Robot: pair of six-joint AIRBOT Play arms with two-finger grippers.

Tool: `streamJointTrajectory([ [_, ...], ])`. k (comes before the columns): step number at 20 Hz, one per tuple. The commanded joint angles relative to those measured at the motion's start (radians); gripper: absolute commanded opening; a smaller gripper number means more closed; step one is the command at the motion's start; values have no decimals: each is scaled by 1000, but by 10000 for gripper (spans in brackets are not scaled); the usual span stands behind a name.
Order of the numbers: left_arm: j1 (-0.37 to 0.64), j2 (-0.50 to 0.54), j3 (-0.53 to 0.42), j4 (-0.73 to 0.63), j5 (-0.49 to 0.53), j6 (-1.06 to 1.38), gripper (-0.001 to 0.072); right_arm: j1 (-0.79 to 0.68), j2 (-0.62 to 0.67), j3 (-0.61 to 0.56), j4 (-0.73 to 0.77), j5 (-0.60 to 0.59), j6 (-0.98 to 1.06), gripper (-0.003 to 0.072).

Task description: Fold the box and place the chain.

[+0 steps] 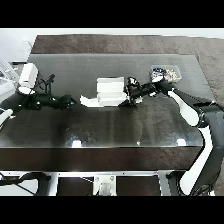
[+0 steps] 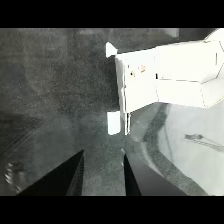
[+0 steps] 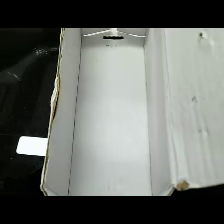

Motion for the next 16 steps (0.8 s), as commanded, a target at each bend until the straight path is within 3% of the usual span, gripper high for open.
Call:
streamJointTrajectory([
  [1, -4, -42, -4, -49, -6, 35, 289, 0, 0, 0, 0, 0, 0, 579],
  [3, -4, -58, -4, -81, -5, 61, 288, 0, 0, 0, 0, 0, 0, 579],
  [4, -5, -63, -4, -111, 2, 87, 187, 0, 0, 0, 0, 0, 0, 580],
  [5, -6, -68, -4, -126, 18, 97, 35, 0, 0, 0, 0, 0, 0, 579],
  [12, -80, -78, 1, -119, 168, 93, 20, 0, 0, 0, 0, 0, 0, 579],
  [16, -102, -154, 66, -127, 106, 86, 20, 0, 0, 0, 0, 0, 0, 579],
])
